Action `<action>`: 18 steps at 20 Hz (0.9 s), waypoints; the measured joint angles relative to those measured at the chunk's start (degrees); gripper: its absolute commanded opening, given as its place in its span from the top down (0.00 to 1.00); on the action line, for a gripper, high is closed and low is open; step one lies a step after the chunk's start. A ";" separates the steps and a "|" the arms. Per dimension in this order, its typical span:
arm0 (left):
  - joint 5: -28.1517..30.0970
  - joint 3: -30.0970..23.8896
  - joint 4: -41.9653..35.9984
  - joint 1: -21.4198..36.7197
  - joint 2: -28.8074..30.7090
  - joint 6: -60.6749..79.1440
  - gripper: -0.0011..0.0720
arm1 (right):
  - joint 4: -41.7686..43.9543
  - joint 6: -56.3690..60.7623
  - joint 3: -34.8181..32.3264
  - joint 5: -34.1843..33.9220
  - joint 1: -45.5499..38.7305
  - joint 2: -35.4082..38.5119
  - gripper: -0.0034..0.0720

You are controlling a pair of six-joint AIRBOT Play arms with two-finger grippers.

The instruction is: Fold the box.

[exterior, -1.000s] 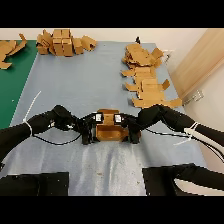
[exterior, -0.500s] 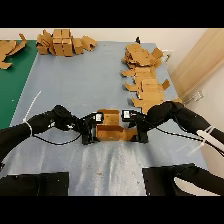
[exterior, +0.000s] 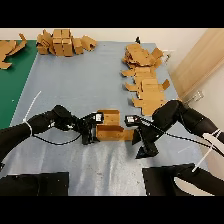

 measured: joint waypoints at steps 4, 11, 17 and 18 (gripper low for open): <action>0.15 0.00 0.00 0.07 0.00 0.02 0.10 | 1.09 11.74 -0.02 -2.91 0.00 0.02 0.02; 0.98 0.07 -0.02 -0.07 0.00 0.02 0.10 | 1.90 17.59 0.00 -4.24 0.00 0.00 0.02; 1.01 0.07 -0.02 -0.07 0.00 0.02 0.10 | 1.92 18.21 -0.02 -4.31 0.00 -0.04 0.02; 1.01 0.07 -0.02 -0.07 0.00 0.02 0.10 | 1.95 18.23 -0.02 -4.33 0.00 -0.04 0.02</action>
